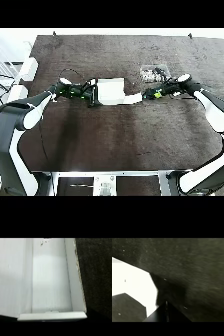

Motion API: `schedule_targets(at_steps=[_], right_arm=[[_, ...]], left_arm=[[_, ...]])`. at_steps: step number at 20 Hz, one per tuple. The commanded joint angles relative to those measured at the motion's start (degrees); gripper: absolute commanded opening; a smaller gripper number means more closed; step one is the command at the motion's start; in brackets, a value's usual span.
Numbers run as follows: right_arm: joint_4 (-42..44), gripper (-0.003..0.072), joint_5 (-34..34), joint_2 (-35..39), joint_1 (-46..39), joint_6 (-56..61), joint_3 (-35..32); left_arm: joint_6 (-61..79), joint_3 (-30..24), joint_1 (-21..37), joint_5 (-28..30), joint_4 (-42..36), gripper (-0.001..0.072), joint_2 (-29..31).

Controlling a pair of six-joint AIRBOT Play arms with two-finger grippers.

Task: Fold the box and place the chain.

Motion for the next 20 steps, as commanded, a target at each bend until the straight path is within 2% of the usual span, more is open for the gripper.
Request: schedule_targets(at_steps=[1,4,9,10,11,13,14,17,20], right_arm=[[4.9,0.0005,0.7,-1.5,3.4,0.7,0.0],[7.7,0.0005,3.3,-1.3,5.2,-0.4,0.0],[8.8,0.0006,3.4,2.6,5.4,-0.3,0.0],[8.8,0.0033,3.4,3.1,5.6,-0.3,0.0],[8.9,0.0177,3.5,3.5,5.7,0.0,0.0],[11.3,0.0218,3.6,3.5,6.0,0.5,0.0],[12.2,0.0277,3.5,3.5,6.4,0.5,0.0],[12.5,0.0353,3.3,3.4,7.7,0.5,0.0],[12.4,0.0354,2.2,3.4,9.1,0.5,0.0]], left_arm=[[0.0,0.0,0.0,0.0,0.0,0.0358,0.0],[0.0,0.0,0.0,0.0,0.0,0.0358,0.0],[0.0,0.0,0.0,0.0,0.0,0.0358,0.0],[0.0,0.0,0.0,0.0,0.0,0.0358,0.0],[0.0,0.0,0.0,0.0,0.0,0.0358,0.0],[0.0,0.0,0.0,0.0,0.0,0.0358,0.0],[0.0,0.0,0.0,0.0,0.0,0.0358,0.0],[0.0,0.0,0.0,0.0,0.0,0.0358,0.0],[0.0,0.0,0.0,0.0,0.0,0.0358,0.0]])
